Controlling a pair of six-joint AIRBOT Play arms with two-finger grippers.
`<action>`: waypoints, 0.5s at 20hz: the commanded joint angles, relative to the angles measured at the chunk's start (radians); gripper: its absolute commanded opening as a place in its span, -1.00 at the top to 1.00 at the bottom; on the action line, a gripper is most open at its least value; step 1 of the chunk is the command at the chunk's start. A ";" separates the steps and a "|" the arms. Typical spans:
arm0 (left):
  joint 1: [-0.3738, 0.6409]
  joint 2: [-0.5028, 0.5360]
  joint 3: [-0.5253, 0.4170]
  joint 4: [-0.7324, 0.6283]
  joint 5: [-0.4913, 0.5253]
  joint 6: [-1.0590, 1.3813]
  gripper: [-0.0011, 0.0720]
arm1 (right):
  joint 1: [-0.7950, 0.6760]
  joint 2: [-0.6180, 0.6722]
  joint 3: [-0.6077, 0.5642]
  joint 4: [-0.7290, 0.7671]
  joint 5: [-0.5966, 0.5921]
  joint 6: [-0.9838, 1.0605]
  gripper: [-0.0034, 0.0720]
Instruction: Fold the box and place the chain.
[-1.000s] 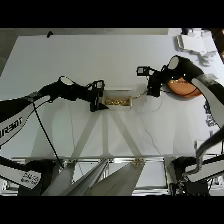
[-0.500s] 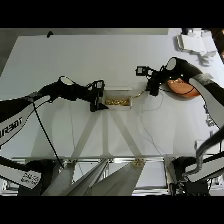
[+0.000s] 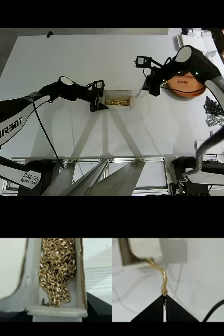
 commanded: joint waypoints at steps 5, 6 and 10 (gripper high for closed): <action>0.000 0.001 0.000 0.000 0.000 0.000 0.38 | 0.172 0.074 0.001 0.250 0.042 0.075 0.88; 0.000 0.001 0.000 0.000 0.000 0.000 0.38 | 0.195 0.074 0.001 0.280 0.014 0.075 0.88; 0.000 0.001 0.000 0.000 0.000 0.000 0.38 | 0.255 0.074 0.002 0.378 -0.169 0.074 0.88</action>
